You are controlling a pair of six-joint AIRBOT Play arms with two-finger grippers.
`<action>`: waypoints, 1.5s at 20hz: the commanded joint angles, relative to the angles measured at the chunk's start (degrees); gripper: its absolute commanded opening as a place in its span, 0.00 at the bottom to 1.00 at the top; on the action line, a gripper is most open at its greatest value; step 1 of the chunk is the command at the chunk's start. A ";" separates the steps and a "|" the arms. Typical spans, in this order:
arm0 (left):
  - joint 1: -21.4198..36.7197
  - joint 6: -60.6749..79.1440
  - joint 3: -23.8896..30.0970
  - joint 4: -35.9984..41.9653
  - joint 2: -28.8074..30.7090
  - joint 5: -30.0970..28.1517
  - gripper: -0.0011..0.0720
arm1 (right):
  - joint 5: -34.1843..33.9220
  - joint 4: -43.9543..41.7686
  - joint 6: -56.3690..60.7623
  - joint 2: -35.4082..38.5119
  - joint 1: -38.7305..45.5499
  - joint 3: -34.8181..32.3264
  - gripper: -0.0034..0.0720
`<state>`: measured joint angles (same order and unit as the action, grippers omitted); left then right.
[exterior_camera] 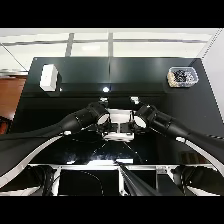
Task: Fold the box and place the chain.
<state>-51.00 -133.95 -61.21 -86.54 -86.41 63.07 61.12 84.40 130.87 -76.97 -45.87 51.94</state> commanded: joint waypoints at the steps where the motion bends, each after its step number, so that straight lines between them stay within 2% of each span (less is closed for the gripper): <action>1: 0.02 -0.02 -0.02 -0.07 0.02 -0.02 0.06 | 0.07 0.33 0.76 -1.33 -0.09 0.07 0.44; 7: 0.02 -0.02 0.00 0.02 0.02 -0.02 0.06 | -0.37 0.09 1.40 -2.23 -0.09 0.07 0.44; 8: 0.02 -0.02 0.00 0.02 0.02 0.02 0.06 | -0.44 0.09 1.38 -2.23 -0.09 0.07 0.33; 9: 0.02 -0.02 0.00 0.02 0.02 0.00 0.06 | -0.50 0.09 1.36 -2.23 -0.09 0.07 0.27; 12: 0.02 -0.02 0.00 0.02 0.02 -0.02 0.06 | -0.76 -0.20 1.38 -2.23 -0.09 0.07 0.20; 13: 0.02 -0.02 0.00 0.02 0.02 -0.02 0.06 | -0.76 -0.35 1.33 -2.23 -0.09 0.07 0.11; 19: 0.02 -0.02 0.00 0.02 0.02 -0.02 0.06 | -0.37 -0.35 1.33 -2.21 -0.09 0.07 0.11; 21: 0.02 -0.02 0.00 0.02 0.02 -0.02 0.06 | -0.31 -0.33 1.33 -2.21 -0.09 0.07 0.24; 23: 0.02 -0.02 0.00 0.02 0.02 -0.04 0.06 | -0.28 -0.33 1.33 -2.21 -0.09 0.07 0.19; 24: 0.02 -0.04 0.00 0.02 0.02 -0.07 0.06 | -0.26 -0.33 1.31 -2.21 -0.09 0.07 0.11; 26: 0.02 -0.04 0.00 0.04 0.02 -0.42 0.06 | -0.26 -0.35 1.31 -2.21 -0.09 0.07 0.10; 28: 0.00 -0.04 0.00 0.26 0.02 -0.96 0.06 | -0.28 -0.33 1.33 -2.16 -0.09 0.07 0.12; 30: 0.00 -0.04 0.00 0.26 0.02 -1.07 0.06 | -0.28 -0.28 1.31 -1.99 -0.07 0.07 0.46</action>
<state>-51.00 -133.78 -61.21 -86.52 -86.41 62.59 61.23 84.23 131.98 -79.11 -45.91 51.96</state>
